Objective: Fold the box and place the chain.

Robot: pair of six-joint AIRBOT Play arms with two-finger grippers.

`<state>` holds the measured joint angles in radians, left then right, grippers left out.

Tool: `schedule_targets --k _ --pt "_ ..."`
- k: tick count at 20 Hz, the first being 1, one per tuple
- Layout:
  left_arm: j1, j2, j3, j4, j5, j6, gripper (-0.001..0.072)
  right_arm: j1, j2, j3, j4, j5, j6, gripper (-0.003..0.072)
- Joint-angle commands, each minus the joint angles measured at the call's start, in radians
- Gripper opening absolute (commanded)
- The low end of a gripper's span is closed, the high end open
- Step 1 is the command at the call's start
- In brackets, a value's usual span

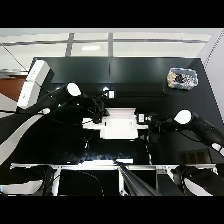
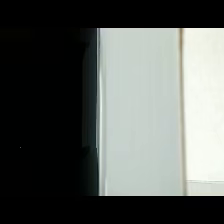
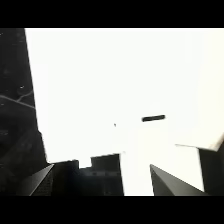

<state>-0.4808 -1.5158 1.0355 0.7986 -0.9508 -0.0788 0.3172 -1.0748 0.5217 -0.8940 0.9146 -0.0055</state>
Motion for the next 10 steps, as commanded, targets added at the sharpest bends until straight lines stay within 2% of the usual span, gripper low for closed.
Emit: schedule_targets --k 1,10 --pt "0.001 0.0 0.001 0.0 -0.001 0.0 0.0027 0.043 -0.024 -0.001 0.004 -0.002 -0.018 0.0699" --pt "0.001 0.0 0.001 -0.03 -0.003 0.0 0.0027 0.117 -0.044 -0.001 0.03 -0.101 -0.017 0.0699"
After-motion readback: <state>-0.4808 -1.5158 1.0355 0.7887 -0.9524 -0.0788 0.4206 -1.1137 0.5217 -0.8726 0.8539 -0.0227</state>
